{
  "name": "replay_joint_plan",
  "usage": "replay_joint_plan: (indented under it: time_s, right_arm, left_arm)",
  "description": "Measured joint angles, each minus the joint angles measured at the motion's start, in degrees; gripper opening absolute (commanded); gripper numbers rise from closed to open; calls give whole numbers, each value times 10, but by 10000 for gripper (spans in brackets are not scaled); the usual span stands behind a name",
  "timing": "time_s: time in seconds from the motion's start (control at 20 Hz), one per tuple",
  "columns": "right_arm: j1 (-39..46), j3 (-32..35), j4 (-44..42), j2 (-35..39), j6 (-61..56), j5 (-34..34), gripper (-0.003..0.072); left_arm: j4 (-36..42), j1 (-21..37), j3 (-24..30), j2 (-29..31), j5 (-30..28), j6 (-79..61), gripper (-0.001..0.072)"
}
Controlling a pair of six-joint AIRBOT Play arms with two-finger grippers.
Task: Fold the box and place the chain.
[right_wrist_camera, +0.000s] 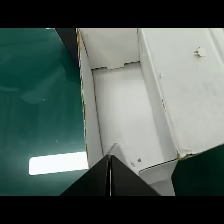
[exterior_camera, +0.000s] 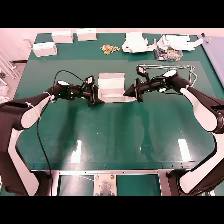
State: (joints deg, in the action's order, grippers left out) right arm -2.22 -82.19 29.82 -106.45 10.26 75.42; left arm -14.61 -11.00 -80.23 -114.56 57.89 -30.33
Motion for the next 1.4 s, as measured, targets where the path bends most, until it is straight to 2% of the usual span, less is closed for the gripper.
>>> replay_joint_plan:
  time_s: [0.15, 0.35, 0.65, 0.85, 1.4]
  right_arm:
    - [20, -1, -7, 24, -39, 17, 5]
    - [49, -1, -28, 63, -159, 18, 5]
    - [121, 12, 14, 82, -418, -48, 4]
    - [142, 34, 38, 73, -539, -77, 4]
    - [71, 43, 53, -5, -614, -91, 4]
  left_arm:
    - [0, 0, 0, 0, 2, 0, 290]
    - [-1, 0, 0, 0, 2, -1, 290]
    - [-1, 0, 0, 0, 2, -1, 290]
    - [-1, 0, 0, 0, 2, -1, 290]
    - [-1, 0, 0, 0, 2, -1, 290]
